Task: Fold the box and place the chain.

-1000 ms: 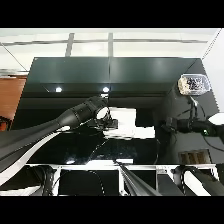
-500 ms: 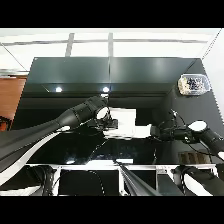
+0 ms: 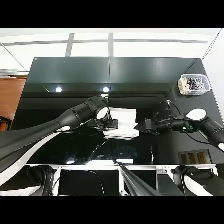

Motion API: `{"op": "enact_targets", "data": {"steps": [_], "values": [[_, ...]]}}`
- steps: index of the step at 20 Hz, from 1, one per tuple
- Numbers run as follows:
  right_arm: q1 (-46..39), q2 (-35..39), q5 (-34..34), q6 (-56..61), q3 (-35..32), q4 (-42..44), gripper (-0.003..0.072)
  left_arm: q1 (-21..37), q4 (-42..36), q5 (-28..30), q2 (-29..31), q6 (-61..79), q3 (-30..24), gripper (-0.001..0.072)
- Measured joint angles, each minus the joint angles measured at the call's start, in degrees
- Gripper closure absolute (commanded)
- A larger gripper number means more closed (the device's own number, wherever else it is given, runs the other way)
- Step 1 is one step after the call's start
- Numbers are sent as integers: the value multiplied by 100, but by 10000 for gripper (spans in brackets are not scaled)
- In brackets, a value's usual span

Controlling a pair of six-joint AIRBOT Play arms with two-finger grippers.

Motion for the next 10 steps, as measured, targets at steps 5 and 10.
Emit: {"op": "enact_targets", "data": {"steps": [5,10], "values": [[802,0,-562,520,216,-190,100,0,0,0,0,0,2,684],[1491,-4,-920,1853,610,-1303,200,0,0,2,0,0,2,684]]}}
